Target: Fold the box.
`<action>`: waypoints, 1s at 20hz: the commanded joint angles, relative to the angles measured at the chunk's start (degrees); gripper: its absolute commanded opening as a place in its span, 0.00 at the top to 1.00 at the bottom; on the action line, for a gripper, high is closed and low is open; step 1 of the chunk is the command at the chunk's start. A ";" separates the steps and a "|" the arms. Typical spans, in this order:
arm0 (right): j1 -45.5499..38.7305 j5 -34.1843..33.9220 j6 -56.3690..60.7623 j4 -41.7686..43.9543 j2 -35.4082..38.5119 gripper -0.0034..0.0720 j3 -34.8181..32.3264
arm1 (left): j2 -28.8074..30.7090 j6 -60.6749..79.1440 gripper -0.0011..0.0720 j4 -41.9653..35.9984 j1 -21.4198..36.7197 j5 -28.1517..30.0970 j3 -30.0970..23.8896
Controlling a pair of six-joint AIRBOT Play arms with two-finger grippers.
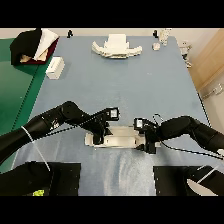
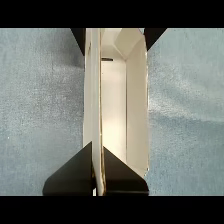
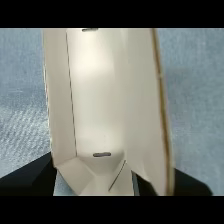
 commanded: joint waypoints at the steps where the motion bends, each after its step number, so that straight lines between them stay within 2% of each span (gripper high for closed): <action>1: 0.57 -0.07 -0.24 -0.02 -0.85 0.02 -0.09 | 0.00 0.00 0.97 0.00 0.04 0.00 -0.02; 8: 0.85 2.14 -0.24 0.20 -2.29 0.02 -0.94 | 0.00 0.00 0.97 0.00 0.04 -0.02 -0.02; 9: 1.49 2.93 -0.22 0.17 -2.64 0.04 -0.94 | 0.00 0.00 0.97 0.00 0.04 0.00 -0.02; 10: 2.19 3.19 -0.24 -0.11 -2.67 0.11 -0.94 | 0.00 0.00 0.97 0.00 0.04 0.00 -0.02; 11: 2.58 3.39 -0.22 -0.15 -2.69 0.11 -0.94 | 0.00 0.00 0.97 0.00 0.04 0.00 -0.02; 20: 2.62 3.93 1.11 -3.17 0.76 0.11 -1.16 | 0.00 0.00 0.97 0.00 0.04 0.00 -0.02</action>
